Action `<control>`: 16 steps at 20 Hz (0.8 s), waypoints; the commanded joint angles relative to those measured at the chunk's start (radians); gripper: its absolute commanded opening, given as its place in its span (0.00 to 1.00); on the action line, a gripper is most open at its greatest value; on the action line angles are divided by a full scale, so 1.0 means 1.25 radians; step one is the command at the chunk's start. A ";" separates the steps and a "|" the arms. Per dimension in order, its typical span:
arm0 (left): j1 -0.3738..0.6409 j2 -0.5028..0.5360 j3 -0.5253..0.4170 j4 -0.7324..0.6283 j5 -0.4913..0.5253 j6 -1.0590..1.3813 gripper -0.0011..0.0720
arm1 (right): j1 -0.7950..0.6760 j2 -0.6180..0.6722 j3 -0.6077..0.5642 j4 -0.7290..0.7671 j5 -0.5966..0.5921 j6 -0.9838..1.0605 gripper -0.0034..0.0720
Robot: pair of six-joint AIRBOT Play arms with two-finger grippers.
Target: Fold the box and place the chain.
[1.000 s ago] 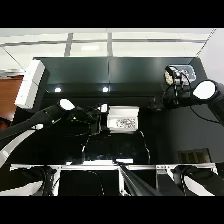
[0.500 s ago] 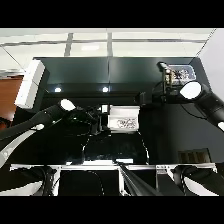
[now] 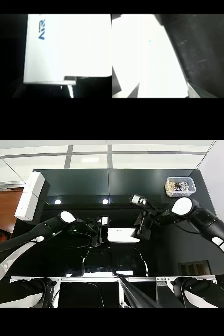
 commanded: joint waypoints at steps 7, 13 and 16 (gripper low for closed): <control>0.000 -0.001 0.000 0.000 0.001 0.000 0.47 | 0.023 -0.023 -0.018 -0.001 -0.041 -0.131 0.98; 0.000 -0.001 0.000 0.000 0.001 0.000 0.47 | 0.023 -0.023 -0.018 -0.001 -0.015 -0.097 0.51; 0.000 -0.001 0.000 0.000 0.001 0.000 0.47 | 0.023 -0.014 -0.017 -0.001 -0.013 -0.085 0.51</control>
